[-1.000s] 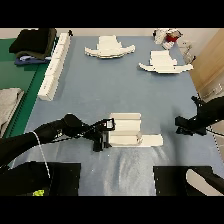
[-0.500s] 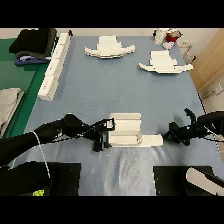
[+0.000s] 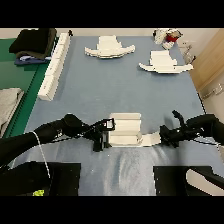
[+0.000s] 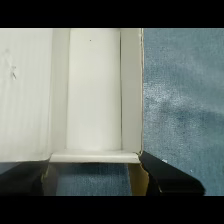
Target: Fold the box.
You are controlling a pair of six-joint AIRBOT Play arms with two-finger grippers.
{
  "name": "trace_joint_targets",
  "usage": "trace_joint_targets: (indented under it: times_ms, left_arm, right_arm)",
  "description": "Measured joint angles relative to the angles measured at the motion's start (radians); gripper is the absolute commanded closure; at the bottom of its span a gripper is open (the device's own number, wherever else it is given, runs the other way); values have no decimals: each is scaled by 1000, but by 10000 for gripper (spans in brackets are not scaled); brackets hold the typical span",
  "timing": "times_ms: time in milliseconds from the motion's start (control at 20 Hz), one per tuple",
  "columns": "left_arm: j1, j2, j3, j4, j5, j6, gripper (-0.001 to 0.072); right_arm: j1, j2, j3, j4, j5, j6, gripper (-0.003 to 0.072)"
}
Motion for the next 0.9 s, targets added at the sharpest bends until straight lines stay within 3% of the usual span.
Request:
trace_joint_targets:
  times_ms: [550, 600, 650, 900]
  left_arm:
    - [0, 0, 0, 0, 0, 0, 169]
    - [0, 0, 0, 0, 0, 0, 169]
    - [0, 0, 0, 0, 0, 0, 169]
    - [0, 0, 0, 0, 0, 0, 169]
  right_arm:
    - [130, 96, 68, 64, -27, -3, 672]
    - [137, 114, 71, 65, -28, -2, 539]
    - [147, 130, 72, 66, -29, -2, 337]
    - [239, 175, 78, 67, -19, -1, 326]
